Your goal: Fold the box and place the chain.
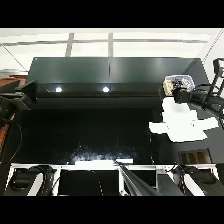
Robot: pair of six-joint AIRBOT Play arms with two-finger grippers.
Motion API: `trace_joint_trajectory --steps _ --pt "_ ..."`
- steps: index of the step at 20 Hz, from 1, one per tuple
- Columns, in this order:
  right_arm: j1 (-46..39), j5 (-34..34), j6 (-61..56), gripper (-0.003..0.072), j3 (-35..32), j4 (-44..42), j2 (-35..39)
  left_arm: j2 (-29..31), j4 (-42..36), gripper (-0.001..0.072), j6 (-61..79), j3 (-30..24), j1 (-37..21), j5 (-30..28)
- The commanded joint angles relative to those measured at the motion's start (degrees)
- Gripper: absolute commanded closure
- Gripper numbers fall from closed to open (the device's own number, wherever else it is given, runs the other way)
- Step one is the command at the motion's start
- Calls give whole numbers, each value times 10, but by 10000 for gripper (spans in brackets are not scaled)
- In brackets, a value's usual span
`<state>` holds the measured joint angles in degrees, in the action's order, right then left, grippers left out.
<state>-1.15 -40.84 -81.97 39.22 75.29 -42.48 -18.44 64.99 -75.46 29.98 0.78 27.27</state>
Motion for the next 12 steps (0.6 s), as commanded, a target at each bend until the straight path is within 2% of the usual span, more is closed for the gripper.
trace_joint_trajectory --steps 1,3,4,6,8,9,11,12 --pt "-21 7 -88 -26 0 156 -12 -29 -42 10 0 2 0 98" --pt "-93 -5 -216 -25 0 299 -18 -51 -71 11 1 14 0 193" --pt "-148 3 -228 -23 0 320 -21 -62 -56 10 10 20 -1 225" --pt "-264 30 -227 -18 7 308 -39 -73 -9 10 -1 23 -10 239" --pt "-368 10 -207 -18 41 272 -89 -77 -16 10 -2 23 -20 239" --pt "-410 -10 -157 -19 65 231 -121 -77 -16 10 -2 23 -20 239" --pt "-476 -98 72 -19 118 69 -205 -77 -23 10 -2 23 -20 238" --pt "-501 -182 158 -19 144 3 -254 -77 -25 10 -2 23 -20 238"
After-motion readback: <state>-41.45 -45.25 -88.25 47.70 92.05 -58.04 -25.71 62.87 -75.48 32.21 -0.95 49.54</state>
